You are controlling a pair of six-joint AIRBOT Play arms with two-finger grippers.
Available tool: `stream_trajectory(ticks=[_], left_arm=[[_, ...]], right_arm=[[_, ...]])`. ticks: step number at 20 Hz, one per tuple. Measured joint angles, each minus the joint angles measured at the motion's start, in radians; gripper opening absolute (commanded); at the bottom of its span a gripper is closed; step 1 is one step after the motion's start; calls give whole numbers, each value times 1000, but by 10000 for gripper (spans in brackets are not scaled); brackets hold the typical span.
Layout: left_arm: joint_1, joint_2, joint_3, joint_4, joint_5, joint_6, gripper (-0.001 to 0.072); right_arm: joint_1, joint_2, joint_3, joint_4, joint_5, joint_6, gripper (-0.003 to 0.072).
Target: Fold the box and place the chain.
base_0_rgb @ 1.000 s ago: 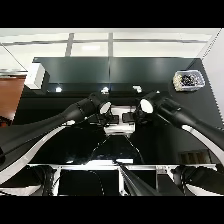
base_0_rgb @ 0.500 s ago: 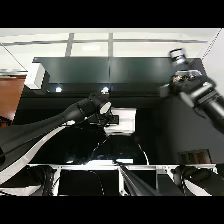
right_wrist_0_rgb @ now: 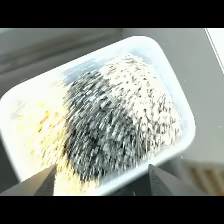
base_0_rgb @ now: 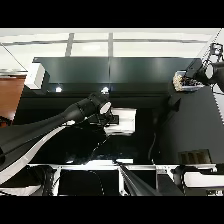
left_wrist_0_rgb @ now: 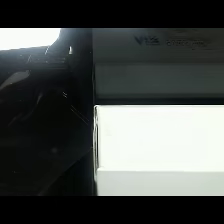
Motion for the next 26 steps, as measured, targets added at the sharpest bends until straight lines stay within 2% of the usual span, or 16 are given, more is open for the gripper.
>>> stream_trajectory(ticks=[1, 2, 6, 11, 12, 13, 14, 19, 26], left_arm=[[0, 0, 0, 0, 0, 0, 26], [0, 0, 0, 0, -1, 0, 26], [0, 0, 0, 0, -1, 0, 26], [0, 0, 0, 2, -2, 0, 25], [0, 0, 0, 2, -2, 0, 25], [0, 0, 0, 2, -2, 0, 26], [0, 0, 0, 2, -2, 0, 26], [0, 0, 0, 0, -3, 0, 25], [0, 0, 0, 0, -6, 0, 25]], right_arm=[[-16, -40, 37, 31, 6, -11, 475], [-30, -78, 72, 59, 11, -19, 465], [-55, -176, 141, 130, 21, -66, 465], [-63, -235, 164, 149, 0, -94, 465], [-64, -241, 165, 151, -2, -97, 418], [-65, -247, 166, 151, 0, -100, 180], [-66, -251, 170, 163, 8, -95, 34], [-68, -222, 229, 160, 124, -201, 16], [-68, 33, 291, 176, 184, -367, 15]])
